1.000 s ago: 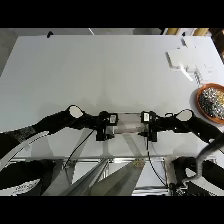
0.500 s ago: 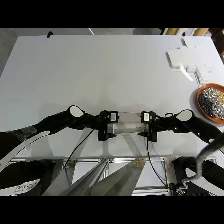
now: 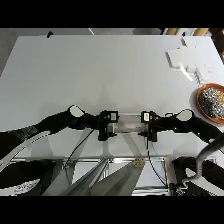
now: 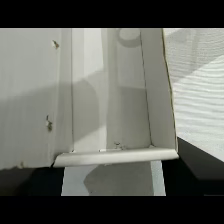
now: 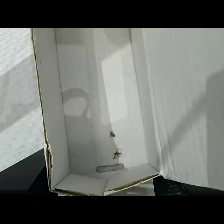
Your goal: Fold the box and place the chain.
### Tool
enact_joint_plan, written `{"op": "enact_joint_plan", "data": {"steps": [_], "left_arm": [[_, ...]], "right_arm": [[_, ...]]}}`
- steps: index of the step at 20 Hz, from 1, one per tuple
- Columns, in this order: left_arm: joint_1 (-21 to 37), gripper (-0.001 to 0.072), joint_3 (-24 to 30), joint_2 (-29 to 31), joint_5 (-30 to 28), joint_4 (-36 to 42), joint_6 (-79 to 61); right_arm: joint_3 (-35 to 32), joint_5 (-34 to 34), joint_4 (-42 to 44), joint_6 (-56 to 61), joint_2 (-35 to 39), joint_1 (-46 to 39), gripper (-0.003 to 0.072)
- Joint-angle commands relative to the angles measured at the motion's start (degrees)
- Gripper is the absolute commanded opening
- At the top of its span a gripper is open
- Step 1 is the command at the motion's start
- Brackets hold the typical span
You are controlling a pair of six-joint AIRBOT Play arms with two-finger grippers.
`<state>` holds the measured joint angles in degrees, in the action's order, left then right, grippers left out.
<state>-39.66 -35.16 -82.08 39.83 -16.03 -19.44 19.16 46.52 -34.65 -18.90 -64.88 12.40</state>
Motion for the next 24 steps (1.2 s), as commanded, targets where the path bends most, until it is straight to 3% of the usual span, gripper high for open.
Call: {"op": "enact_joint_plan", "data": {"steps": [1, 16, 18, 19, 20, 21, 24], "left_arm": [[-0.04, 0.0344, 0.02, -0.02, -0.17, 0.13, -0.04], [-0.07, 0.0344, 0.02, 0.0, -0.17, 0.13, -0.04], [-0.07, 0.0344, 0.02, 0.0, -0.15, 0.13, -0.04], [-0.07, 0.0344, 0.02, 0.0, -0.17, 0.13, -0.04], [-0.07, 0.0344, 0.02, 0.0, -0.17, 0.13, -0.04], [-0.07, 0.0344, 0.02, 0.0, -0.17, 0.13, -0.04], [-0.07, 0.0344, 0.02, 0.02, -0.17, 0.13, -0.04]], "right_arm": [[0.04, -0.02, 0.0, -0.02, -0.02, 0.02, 0.0339], [0.04, 0.15, -0.11, 0.0, -0.02, 0.02, 0.0337], [0.07, 0.85, -3.15, 0.04, 0.0, 0.02, 0.0348], [0.07, 0.85, -4.85, 1.46, 0.04, 0.02, 0.0451], [0.07, 0.87, -7.52, 4.31, 0.42, 0.02, 0.065], [0.07, 0.92, -9.97, 6.82, 1.09, 0.02, 0.07], [0.07, 1.86, -17.0, 14.64, 6.27, 0.02, 0.0701]]}}
